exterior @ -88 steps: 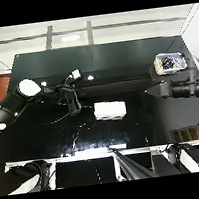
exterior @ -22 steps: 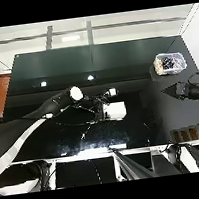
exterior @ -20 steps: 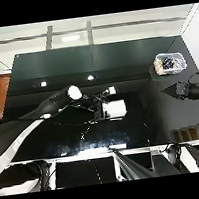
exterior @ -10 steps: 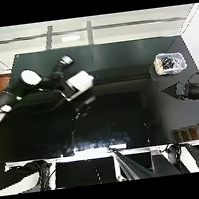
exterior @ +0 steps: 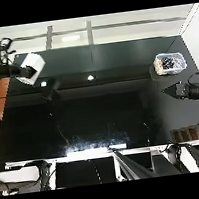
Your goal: Fold the box and place the chain.
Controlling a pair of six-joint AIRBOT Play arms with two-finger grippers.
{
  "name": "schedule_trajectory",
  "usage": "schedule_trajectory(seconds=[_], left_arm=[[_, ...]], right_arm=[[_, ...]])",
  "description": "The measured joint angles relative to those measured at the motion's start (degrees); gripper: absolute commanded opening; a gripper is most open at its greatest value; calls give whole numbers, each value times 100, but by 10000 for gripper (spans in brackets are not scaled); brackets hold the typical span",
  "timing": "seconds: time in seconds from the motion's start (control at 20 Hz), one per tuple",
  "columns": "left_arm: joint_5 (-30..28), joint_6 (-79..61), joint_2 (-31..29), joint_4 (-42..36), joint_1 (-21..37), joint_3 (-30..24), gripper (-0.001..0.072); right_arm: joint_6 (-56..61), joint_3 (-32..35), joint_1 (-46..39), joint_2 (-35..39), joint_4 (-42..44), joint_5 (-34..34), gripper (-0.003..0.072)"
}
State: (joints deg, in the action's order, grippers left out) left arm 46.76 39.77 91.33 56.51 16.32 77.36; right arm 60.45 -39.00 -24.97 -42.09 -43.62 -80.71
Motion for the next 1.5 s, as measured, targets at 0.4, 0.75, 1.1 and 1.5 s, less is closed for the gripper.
schedule_trajectory(seconds=[0.4,0.75,1.1,1.5], left_arm=[[374,595,1956,52,678,2004,426],[380,728,2409,734,588,2361,711],[901,1327,2435,879,577,2914,712],[2658,2625,1860,1008,586,3858,695]], right_arm=[[-4,0,0,0,72,103,24],[-4,0,0,0,197,299,24],[-4,0,0,0,282,334,24],[-140,-229,0,0,297,466,24]])
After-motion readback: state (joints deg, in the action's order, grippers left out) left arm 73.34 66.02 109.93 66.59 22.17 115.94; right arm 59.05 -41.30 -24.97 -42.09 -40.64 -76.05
